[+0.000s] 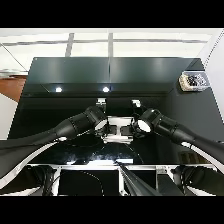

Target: Fold the box and place the chain.

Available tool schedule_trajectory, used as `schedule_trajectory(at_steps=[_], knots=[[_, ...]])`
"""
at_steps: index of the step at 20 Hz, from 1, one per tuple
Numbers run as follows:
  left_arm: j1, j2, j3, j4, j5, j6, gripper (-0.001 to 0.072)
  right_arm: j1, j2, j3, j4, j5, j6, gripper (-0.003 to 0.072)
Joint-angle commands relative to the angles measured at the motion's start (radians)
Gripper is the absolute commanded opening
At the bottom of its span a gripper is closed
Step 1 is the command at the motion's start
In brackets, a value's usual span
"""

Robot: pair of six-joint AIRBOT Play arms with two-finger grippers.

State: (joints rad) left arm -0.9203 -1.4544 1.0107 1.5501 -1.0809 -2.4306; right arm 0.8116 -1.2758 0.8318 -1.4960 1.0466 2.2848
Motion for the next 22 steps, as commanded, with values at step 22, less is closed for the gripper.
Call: schedule_trajectory(at_steps=[22], knots=[[0.0, 0.0, 0.0, 0.005, 0.001, 0.0, 0.0025, 0.001, -0.04, 0.028, 0.002, 0.001, 0.034, 0.0229]])
